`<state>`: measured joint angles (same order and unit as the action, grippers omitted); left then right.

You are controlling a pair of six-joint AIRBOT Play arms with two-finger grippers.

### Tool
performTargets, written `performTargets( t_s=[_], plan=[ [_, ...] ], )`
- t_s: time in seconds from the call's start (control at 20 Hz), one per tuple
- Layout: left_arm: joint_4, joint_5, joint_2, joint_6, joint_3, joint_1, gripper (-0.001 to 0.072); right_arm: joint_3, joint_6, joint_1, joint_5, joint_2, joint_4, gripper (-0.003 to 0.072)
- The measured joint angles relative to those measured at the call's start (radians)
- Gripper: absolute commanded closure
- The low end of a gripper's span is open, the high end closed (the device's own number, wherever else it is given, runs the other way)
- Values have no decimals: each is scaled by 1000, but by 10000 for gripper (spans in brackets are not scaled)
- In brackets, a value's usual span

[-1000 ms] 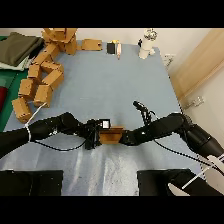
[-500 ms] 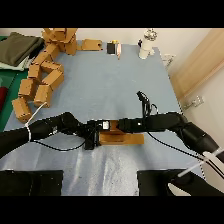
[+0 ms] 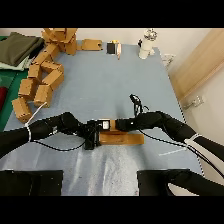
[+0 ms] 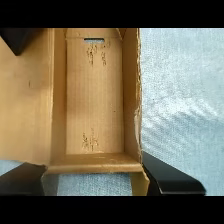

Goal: Fold the box.

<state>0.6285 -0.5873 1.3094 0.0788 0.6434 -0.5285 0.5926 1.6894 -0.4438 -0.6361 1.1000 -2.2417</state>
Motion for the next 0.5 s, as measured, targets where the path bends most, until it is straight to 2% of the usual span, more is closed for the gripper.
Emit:
performTargets(
  t_s=[0.5],
  plan=[
    [0, 0, 0, 0, 0, 0, 257, 3, 119, 0, 0, 21, 6, 682]
  ],
)
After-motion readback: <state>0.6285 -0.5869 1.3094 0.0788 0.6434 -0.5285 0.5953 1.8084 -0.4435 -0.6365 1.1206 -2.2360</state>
